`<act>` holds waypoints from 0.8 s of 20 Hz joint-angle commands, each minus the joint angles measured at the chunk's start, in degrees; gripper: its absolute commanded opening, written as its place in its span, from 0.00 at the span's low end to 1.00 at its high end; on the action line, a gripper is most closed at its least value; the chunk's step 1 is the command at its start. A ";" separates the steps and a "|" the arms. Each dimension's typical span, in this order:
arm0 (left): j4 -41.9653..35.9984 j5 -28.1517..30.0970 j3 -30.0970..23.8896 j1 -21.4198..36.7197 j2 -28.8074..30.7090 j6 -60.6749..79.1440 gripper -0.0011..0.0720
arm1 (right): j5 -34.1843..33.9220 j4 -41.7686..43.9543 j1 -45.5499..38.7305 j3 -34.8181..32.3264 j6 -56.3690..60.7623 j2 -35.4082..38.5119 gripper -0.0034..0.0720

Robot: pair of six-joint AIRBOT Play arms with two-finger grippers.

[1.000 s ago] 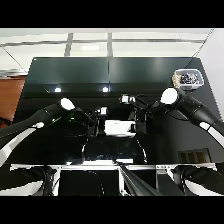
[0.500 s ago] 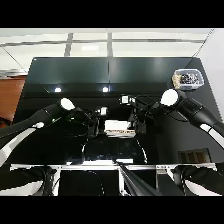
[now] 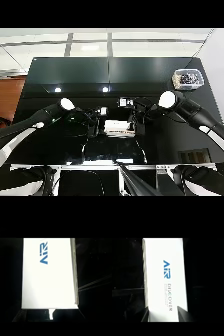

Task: Fold the box and place the chain.

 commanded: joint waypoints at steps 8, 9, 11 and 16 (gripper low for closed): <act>0.04 0.00 0.02 0.00 0.02 0.00 0.65 | 1.77 -1.03 0.28 0.00 0.09 0.02 0.63; 0.02 0.02 0.02 0.00 0.02 0.00 0.65 | 1.84 -1.22 0.28 -0.02 0.09 0.02 0.63; 0.02 0.02 0.02 0.00 0.02 0.00 0.65 | 1.62 -1.49 0.31 -0.02 0.09 -0.07 0.63; 0.02 0.09 0.04 0.00 0.02 0.00 0.65 | 1.53 -1.66 0.33 -0.02 0.09 -0.50 0.63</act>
